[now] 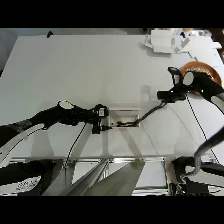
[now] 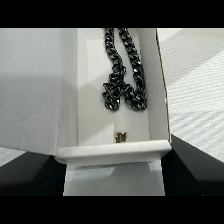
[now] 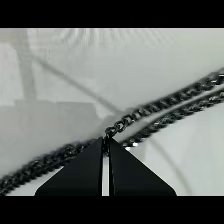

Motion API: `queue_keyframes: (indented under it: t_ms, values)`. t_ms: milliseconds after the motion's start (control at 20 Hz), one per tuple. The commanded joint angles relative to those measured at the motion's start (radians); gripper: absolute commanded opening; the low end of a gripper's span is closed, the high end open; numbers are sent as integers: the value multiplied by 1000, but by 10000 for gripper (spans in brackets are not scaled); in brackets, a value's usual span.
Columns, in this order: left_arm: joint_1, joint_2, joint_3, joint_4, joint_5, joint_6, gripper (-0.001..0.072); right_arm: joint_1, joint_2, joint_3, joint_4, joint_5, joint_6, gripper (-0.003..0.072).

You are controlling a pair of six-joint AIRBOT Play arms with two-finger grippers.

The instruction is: Fold the box and place the chain.

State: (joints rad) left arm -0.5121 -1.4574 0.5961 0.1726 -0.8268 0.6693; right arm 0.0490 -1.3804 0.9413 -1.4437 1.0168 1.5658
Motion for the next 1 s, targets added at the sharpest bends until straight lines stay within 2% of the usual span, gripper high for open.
queue_keyframes:
  t_ms: [0,200,350,450,700,950]
  values:
    - [0,0,0,0,0,0,137,4,125,1,1,79,-47,18]
    - [0,0,0,0,0,0,137,76,335,0,29,205,-76,18]
    - [0,0,0,0,0,0,137,159,479,0,119,282,-79,18]
    - [0,0,0,0,0,0,137,214,557,0,198,288,-78,18]
    - [0,0,0,0,0,0,137,353,650,0,334,232,-70,18]
    - [0,0,0,0,0,0,137,517,645,0,383,37,-66,18]
